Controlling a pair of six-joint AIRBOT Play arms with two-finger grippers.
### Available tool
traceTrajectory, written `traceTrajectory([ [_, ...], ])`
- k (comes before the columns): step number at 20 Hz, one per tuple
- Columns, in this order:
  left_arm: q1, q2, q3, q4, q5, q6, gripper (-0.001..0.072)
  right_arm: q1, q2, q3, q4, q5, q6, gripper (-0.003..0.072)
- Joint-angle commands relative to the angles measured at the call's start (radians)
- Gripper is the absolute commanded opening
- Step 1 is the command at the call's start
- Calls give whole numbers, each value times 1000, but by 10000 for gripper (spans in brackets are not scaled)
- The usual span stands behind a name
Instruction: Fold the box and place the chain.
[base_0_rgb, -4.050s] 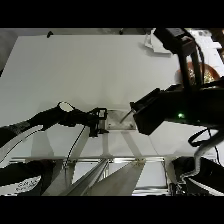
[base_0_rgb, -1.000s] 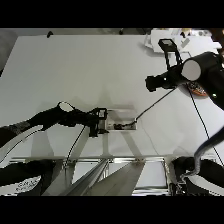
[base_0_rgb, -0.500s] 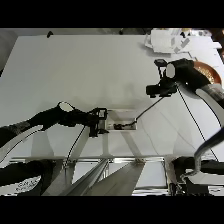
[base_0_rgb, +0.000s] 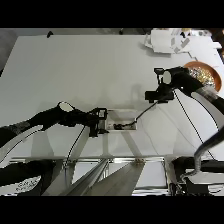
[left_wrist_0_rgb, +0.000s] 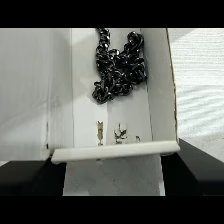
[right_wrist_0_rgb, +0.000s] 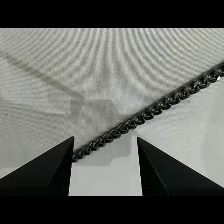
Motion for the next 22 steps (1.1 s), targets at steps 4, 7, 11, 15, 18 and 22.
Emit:
traceTrajectory([
  [4, 0, 1, 0, 0, 0, 0, 138, 0, -18, -5, 9, 26, 5, 398],
  [7, 0, 1, 0, 0, 0, 0, 139, 0, -24, -28, 11, 23, 5, 396],
  [11, 0, 1, 0, 0, 0, 0, 138, 0, -24, -62, 11, 16, -32, 153],
  [15, 0, 1, 0, 0, 1, 0, 138, 0, 16, -62, 10, 15, -77, 16],
  [18, 0, 1, 0, 0, 0, 0, 138, 0, 119, -61, 4, 16, -108, 16],
  [22, 0, 1, 0, 0, 1, 0, 138, 10, 324, -63, 15, 58, -177, 16],
])
